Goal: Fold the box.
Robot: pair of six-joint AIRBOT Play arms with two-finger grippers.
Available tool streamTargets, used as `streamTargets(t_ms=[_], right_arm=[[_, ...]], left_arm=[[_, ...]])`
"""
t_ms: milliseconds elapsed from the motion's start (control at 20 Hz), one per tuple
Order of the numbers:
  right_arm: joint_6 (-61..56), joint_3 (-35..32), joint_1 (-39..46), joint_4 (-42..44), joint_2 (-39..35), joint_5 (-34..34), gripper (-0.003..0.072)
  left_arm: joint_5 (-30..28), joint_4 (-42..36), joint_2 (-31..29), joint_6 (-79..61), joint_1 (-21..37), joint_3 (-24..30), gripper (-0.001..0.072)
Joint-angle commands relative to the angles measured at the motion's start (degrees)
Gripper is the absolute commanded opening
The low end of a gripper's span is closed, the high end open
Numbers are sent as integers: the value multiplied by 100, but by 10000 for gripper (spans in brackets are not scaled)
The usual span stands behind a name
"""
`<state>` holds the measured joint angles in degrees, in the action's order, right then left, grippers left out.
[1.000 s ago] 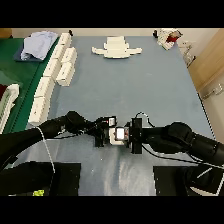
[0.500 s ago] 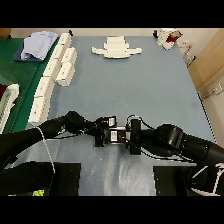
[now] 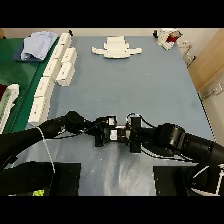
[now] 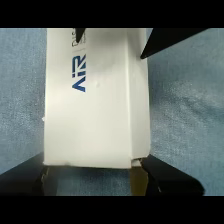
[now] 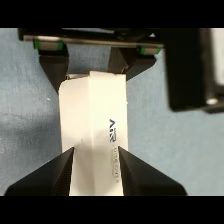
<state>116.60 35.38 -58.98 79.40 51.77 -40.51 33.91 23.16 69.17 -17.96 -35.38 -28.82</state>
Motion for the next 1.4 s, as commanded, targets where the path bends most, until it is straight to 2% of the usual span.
streamTargets(t_ms=[0, 900, 950, 1000, 1350], right_arm=[[0, 87, -7, -13, -68, 13, 410], [-22, 186, 0, -341, -15, 103, 402], [-22, 186, 0, -295, 28, 103, 369], [-20, 186, 0, -240, 81, 103, 299], [-2, 186, -4, -90, 149, 103, 280]], left_arm=[[11, 0, -2, -7, 4, -4, 461], [11, 2, -2, -7, 4, -4, 461], [9, 0, -2, -7, 4, -4, 462], [11, 2, -2, -4, 4, -4, 461], [11, 2, -2, -7, 4, -4, 461]])
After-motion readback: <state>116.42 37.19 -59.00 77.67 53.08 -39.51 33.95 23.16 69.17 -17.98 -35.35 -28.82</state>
